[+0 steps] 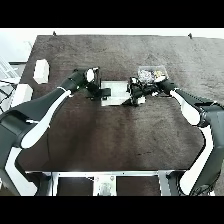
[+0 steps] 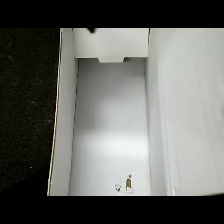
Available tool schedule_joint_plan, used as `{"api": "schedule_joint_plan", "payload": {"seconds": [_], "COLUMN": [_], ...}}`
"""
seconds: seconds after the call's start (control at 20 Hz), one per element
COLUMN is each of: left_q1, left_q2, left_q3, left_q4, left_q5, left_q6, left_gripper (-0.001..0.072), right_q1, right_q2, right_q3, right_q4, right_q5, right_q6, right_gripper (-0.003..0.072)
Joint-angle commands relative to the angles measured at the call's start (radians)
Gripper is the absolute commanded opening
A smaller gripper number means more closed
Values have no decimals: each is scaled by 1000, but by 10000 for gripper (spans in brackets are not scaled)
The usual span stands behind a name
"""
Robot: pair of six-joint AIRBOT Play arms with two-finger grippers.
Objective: Fold the box and place the chain.
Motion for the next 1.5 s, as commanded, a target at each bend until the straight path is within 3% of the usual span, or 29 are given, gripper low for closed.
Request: {"api": "schedule_joint_plan", "payload": {"seconds": [0.0, 0.45, 0.8, 0.95, 1.05, 1.2, 1.3, 1.45], "left_q1": [-14, -26, -38, -38, -39, -38, -39, -38], "left_q2": [-35, -124, -227, -243, -243, -243, -243, -243], "left_q3": [44, 193, 369, 375, 383, 383, 383, 383], "left_q4": [55, 119, 179, 181, 180, 181, 181, 183], "left_q5": [-36, -204, -386, -395, -390, -394, -392, -385], "left_q6": [-35, -156, -204, -206, -205, -202, -191, -174], "left_gripper": [383, 383, 383, 381, 245, 226, 23, 22], "right_q1": [0, 0, 0, 0, 0, 0, 0, 0], "right_q2": [0, 0, 0, 0, 0, 0, 0, 0], "right_q3": [0, 0, 0, 0, 0, 0, 0, 0], "right_q4": [0, 0, 0, 0, 0, 0, 0, 0], "right_q5": [0, 0, 0, 0, 0, 0, 0, 0], "right_q6": [1, 1, 1, 1, 1, 1, 1, 1], "right_gripper": [435, 435, 435, 435, 435, 435, 435, 435]}}
